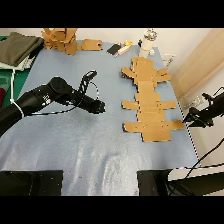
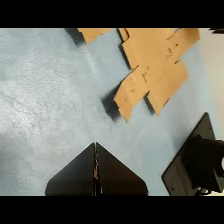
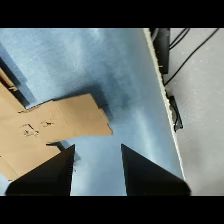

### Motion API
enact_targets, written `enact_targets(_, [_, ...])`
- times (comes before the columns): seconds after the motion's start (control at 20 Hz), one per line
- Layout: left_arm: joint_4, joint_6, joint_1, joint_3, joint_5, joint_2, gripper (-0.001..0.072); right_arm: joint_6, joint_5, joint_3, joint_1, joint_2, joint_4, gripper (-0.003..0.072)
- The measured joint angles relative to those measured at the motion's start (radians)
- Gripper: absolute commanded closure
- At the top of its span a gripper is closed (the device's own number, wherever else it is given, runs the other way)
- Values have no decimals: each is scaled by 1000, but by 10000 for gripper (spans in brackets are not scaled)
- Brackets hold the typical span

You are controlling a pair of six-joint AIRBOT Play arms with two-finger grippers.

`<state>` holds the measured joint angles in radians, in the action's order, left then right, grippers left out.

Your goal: Fold the box.

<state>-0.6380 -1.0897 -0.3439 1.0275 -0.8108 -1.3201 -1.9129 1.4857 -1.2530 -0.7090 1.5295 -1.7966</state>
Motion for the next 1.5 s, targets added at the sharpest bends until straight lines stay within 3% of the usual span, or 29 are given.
enact_targets(0.55, [38, 0, 0, 0, -106, 0, 697, -130, 6, 1, -14, 82, -63, 238])
enact_targets(0.65, [39, -1, 0, 0, -119, 0, 697, -141, 19, 1, -14, 87, -96, 357])
enact_targets(0.7, [40, -1, 0, 0, -128, 0, 697, -145, 31, 1, -14, 88, -117, 360])
enact_targets(0.75, [40, -2, 0, 0, -131, 0, 697, -149, 46, 1, -14, 89, -140, 437])
enact_targets(0.8, [41, -2, 0, 0, -132, 0, 697, -151, 64, 1, -11, 89, -163, 566])
enact_targets(0.9, [46, -2, 0, 0, -140, 0, 697, -153, 116, 1, -2, 90, -209, 681])
enact_targets(1.3, [61, -1, 1, 0, -181, 0, 694, -127, 219, 43, 131, 34, -376, 682])
enact_targets(1.4, [63, 0, 1, 0, -187, 0, 202, -105, 190, 85, 183, -11, -389, 683])
enact_targets(1.5, [63, -1, 1, 0, -195, 0, 227, -78, 134, 145, 243, -72, -403, 683])
